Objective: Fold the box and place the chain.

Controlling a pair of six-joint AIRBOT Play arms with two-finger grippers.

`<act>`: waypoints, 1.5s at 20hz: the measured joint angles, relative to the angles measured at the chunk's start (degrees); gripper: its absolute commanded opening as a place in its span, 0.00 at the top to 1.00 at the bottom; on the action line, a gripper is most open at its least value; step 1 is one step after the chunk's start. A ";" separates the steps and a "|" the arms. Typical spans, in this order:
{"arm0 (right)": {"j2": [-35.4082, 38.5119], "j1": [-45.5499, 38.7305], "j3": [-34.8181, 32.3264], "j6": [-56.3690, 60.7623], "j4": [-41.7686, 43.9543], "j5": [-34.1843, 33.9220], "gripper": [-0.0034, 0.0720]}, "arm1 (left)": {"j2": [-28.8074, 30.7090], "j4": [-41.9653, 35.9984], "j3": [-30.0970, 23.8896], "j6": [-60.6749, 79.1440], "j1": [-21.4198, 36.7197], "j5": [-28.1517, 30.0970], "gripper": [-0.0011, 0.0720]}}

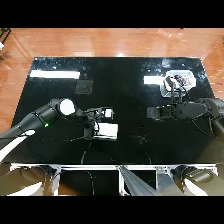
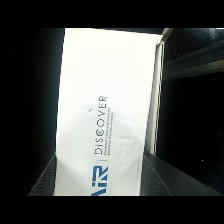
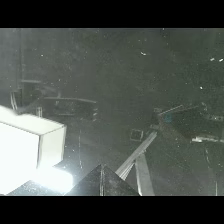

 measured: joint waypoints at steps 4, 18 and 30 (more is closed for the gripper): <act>0.00 0.00 0.00 0.02 0.00 0.04 0.93 | 0.70 4.42 2.10 -4.24 0.17 -1.79 0.95; 0.00 0.00 0.00 0.00 0.57 0.42 0.93 | -2.45 14.10 18.82 -33.70 38.29 8.31 0.95; 0.00 0.00 0.00 0.02 1.55 2.51 0.93 | -37.51 14.75 59.54 -45.99 52.46 1.14 0.95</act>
